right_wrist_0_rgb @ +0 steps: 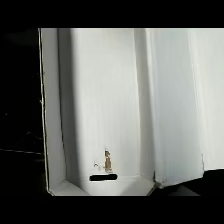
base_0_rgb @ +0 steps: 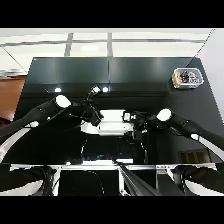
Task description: Fold the box and place the chain.
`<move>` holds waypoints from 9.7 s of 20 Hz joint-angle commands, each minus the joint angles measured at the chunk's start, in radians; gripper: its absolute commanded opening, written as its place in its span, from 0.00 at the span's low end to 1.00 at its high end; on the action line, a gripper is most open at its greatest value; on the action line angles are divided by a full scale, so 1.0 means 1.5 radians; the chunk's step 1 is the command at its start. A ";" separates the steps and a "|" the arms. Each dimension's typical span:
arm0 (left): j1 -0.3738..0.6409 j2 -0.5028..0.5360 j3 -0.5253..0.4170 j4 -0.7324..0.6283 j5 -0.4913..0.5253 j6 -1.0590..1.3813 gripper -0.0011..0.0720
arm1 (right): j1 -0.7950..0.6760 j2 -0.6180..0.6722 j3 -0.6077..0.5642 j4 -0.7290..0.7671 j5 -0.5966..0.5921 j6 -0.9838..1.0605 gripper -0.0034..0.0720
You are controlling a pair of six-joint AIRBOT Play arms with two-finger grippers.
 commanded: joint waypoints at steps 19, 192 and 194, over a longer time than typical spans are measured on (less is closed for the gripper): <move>0.168 0.180 -0.127 0.016 -0.149 0.347 0.98 | 0.000 0.000 0.001 0.001 0.000 0.001 0.37; -0.268 -0.056 0.184 0.596 -0.232 -1.246 0.47 | 0.000 0.000 0.001 0.001 0.000 0.001 0.37; -0.268 -0.063 0.184 0.594 -0.233 -1.246 0.47 | 0.000 0.001 0.001 0.001 0.000 0.001 0.37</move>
